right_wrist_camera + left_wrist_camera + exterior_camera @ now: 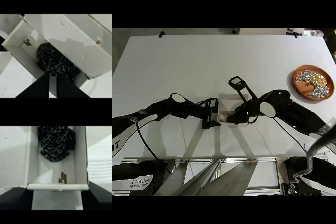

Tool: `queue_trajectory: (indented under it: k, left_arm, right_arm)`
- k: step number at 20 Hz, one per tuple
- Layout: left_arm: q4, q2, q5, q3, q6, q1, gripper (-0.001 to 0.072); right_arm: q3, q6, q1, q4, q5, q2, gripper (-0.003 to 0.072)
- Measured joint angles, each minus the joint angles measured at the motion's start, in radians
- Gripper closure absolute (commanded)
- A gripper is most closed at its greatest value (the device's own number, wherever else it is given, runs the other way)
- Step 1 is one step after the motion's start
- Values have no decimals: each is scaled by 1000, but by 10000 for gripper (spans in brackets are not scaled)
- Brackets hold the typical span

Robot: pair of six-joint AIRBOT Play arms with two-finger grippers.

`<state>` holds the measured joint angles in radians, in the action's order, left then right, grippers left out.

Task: Fold the box and place the chain.

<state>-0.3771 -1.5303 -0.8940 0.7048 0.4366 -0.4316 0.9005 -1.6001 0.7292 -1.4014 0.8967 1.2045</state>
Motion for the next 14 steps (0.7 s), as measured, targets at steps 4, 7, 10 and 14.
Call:
queue_trajectory:
  k: [4, 7, 10, 14]
  left_arm:
    - [0, 0, 0, 0, 0, 0, 435]
    - [0, 0, 0, 0, 0, 0, 435]
    - [0, 0, 0, 0, 0, 0, 435]
    - [0, 0, 0, 0, 0, 0, 435]
  right_arm:
    - [0, 3, -11, 20, -19, 34, 452]
    - [0, 24, -70, 24, 17, -8, 453]
    - [0, 99, -170, 32, 68, -101, 454]
    - [-18, 434, -335, 73, 164, -197, 464]
